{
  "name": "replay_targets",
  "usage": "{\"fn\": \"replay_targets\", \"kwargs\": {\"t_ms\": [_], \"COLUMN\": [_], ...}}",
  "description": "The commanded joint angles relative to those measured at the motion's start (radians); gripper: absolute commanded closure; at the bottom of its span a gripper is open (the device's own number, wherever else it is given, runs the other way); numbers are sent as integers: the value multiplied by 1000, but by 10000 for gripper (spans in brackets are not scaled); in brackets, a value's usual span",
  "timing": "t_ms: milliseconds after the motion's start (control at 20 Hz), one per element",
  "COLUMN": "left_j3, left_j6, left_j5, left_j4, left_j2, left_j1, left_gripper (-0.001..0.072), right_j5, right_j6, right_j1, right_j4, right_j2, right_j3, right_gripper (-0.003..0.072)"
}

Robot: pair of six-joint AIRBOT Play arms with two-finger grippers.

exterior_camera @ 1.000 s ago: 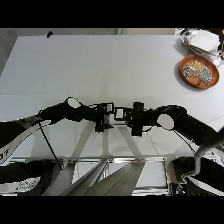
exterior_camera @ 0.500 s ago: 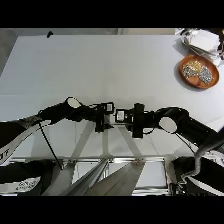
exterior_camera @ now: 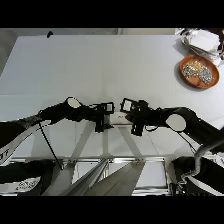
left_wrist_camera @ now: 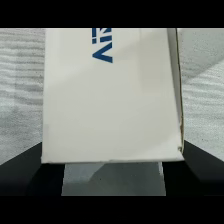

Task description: Fold the box and place the chain.

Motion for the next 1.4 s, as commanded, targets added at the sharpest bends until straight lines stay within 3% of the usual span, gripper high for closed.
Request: {"fn": "replay_targets", "kwargs": {"t_ms": [0, 150, 350, 950, 1350], "left_j3": [0, 0, 0, 0, 0], "left_j6": [0, 0, 0, 0, 0], "left_j5": [0, 0, 0, 0, 0], "left_j4": [1, 1, 1, 1, 1], "left_j2": [1, 1, 1, 1, 1], "left_j1": [1, 1, 1, 1, 1], "left_gripper": [499, 499, 499, 499, 499], "right_j5": [-55, -72, -85, -53, -106], "right_j6": [-185, -389, -489, -534, -534], "right_j1": [-79, -86, -86, -86, -86], "right_j4": [360, 595, 727, 737, 734], "right_j2": [4, -8, -52, -82, -84], "right_j3": [-88, -151, -159, -169, -229], "right_gripper": [675, 676, 676, 677, 678]}}
